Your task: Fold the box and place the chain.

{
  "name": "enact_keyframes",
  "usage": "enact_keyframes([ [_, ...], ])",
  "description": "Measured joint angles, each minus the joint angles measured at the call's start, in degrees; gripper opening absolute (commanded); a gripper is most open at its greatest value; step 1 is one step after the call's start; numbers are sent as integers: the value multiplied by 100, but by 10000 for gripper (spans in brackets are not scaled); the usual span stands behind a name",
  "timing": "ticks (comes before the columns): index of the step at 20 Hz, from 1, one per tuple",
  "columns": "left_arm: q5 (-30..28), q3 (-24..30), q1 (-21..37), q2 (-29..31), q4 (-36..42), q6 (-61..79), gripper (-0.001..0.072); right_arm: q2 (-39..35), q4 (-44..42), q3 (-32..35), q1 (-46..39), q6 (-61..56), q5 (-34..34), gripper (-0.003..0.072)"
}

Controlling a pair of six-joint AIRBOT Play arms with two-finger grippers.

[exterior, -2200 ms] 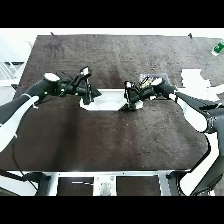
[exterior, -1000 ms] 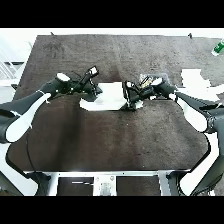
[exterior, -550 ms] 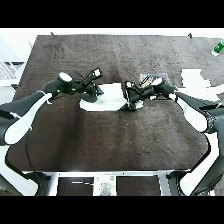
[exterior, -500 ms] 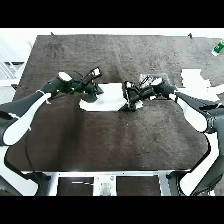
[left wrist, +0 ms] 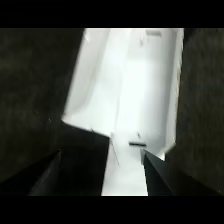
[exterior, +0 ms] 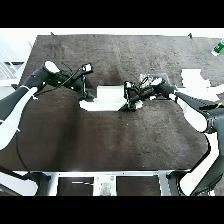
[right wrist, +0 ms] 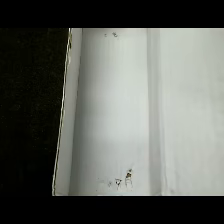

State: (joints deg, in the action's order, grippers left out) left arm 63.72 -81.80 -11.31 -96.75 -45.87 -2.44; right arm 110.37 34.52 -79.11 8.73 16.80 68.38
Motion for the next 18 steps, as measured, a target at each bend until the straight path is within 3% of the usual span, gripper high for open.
enact_keyframes([
  [1, 44, -9, -42, 4, -219, -52, 712, 0, 0, 0, 0, 0, 0, 494],
  [2, 85, -11, -90, -2, -413, -94, 720, 0, -2, 0, 0, 0, 0, 494],
  [6, 96, -20, -313, -114, -914, -269, 720, 0, -2, 0, 0, -2, 2, 494],
  [15, 7, -17, -592, -376, -1279, -389, 720, 0, -4, 0, 0, -2, 4, 494],
  [17, -28, -17, -616, -413, -1298, -424, 571, 0, -4, 0, 0, -2, 4, 494],
  [18, -44, -15, -623, -426, -1305, -431, 573, 0, -4, 0, 0, -2, 4, 494],
])
